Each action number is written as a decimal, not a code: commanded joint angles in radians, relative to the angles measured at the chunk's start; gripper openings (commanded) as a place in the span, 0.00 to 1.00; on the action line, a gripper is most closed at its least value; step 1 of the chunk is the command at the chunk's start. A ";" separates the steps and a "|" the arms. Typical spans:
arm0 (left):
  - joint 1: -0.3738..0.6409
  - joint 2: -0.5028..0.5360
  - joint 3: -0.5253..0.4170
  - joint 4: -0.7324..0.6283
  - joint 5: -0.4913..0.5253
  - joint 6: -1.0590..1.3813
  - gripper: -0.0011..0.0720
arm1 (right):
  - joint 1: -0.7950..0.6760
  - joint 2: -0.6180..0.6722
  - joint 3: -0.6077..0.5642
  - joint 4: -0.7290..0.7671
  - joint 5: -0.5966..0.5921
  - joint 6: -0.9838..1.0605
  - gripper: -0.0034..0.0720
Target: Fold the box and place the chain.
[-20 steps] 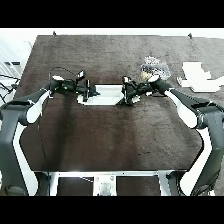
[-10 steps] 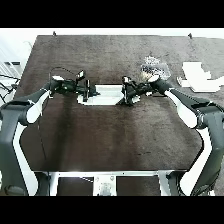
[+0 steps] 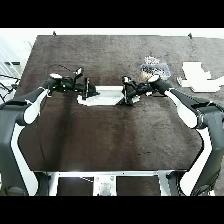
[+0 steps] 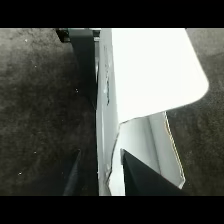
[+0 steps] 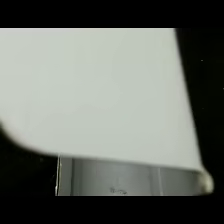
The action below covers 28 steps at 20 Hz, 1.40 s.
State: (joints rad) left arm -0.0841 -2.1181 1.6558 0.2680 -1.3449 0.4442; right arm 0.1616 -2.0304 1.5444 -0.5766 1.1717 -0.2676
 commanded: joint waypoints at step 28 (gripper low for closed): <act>-0.100 0.452 -0.456 0.122 0.288 -0.104 0.03 | 0.001 -0.001 0.000 0.000 0.000 0.001 0.72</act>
State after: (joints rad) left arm -0.1696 -1.6627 1.2385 0.3904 -1.1206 0.3786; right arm 0.1616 -2.0304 1.5444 -0.5766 1.1717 -0.2668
